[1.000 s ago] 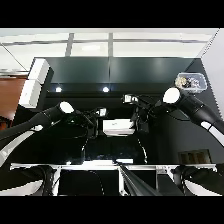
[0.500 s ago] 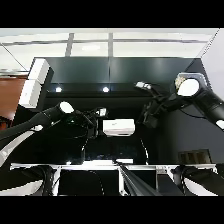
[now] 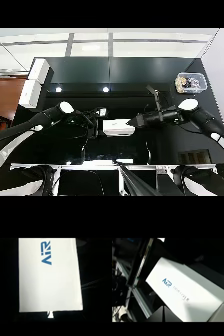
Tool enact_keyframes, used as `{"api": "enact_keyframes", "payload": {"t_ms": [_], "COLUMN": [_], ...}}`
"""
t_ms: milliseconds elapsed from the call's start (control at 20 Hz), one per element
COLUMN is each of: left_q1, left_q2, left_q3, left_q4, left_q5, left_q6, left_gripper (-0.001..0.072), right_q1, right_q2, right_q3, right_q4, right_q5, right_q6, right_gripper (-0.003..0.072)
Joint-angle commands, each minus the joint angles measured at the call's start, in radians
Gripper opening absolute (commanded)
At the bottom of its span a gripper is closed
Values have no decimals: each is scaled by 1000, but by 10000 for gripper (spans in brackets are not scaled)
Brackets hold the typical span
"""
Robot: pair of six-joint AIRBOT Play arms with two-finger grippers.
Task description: Fold the box and place the chain.
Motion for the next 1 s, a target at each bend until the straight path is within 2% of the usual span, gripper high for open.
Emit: {"api": "enact_keyframes", "payload": {"t_ms": [0,350,600,700,850,950], "left_q1": [0,0,0,0,0,0], "left_q2": [0,0,0,0,0,0], "left_q3": [0,0,0,0,0,0], "left_q4": [-1,-1,-1,-1,-1,-1], "left_q5": [0,0,0,0,0,-2], "left_q6": [0,0,0,0,0,-11], "left_gripper": [373,373,373,373,373,372], "right_q1": [61,92,90,74,-8,-100], "right_q2": [-15,-83,-80,-63,10,82], "right_q3": [-33,-33,-29,1,101,188], "right_q4": [-2,-109,-105,-107,-137,-293], "right_q5": [-156,-165,-148,-89,79,166], "right_q6": [34,63,60,46,40,49], "right_gripper": [15,15,15,16,15,15]}}
